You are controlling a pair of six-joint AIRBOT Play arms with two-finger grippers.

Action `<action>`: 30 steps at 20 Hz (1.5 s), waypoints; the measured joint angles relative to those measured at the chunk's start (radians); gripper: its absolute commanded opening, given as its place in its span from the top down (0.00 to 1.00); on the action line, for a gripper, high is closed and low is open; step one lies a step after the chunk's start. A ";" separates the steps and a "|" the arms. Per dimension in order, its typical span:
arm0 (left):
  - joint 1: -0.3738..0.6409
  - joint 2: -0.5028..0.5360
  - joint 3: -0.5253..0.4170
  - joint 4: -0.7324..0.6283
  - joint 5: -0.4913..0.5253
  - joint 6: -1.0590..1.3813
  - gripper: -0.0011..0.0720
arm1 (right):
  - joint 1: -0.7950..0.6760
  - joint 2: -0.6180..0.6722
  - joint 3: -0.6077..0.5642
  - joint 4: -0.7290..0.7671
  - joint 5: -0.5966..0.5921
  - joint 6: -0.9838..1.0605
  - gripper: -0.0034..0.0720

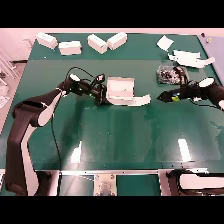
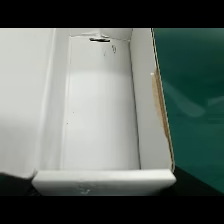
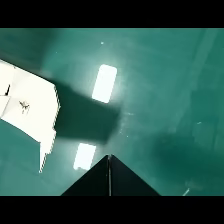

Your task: Fold the box and place the chain.

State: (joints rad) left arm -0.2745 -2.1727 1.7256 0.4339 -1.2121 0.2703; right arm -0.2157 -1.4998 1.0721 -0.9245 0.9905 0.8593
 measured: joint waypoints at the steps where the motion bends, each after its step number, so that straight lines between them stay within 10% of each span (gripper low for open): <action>1: 0.000 0.000 0.000 0.000 0.000 0.000 0.27 | 0.012 -0.012 -0.002 0.010 0.002 0.008 0.95; 22: 0.000 0.000 0.000 -0.001 0.000 0.000 0.27 | 0.255 -0.104 0.126 0.126 0.000 0.047 0.95; 30: 0.002 0.000 0.000 0.000 -0.004 0.001 0.27 | 0.281 -0.103 0.146 0.120 0.012 0.048 0.56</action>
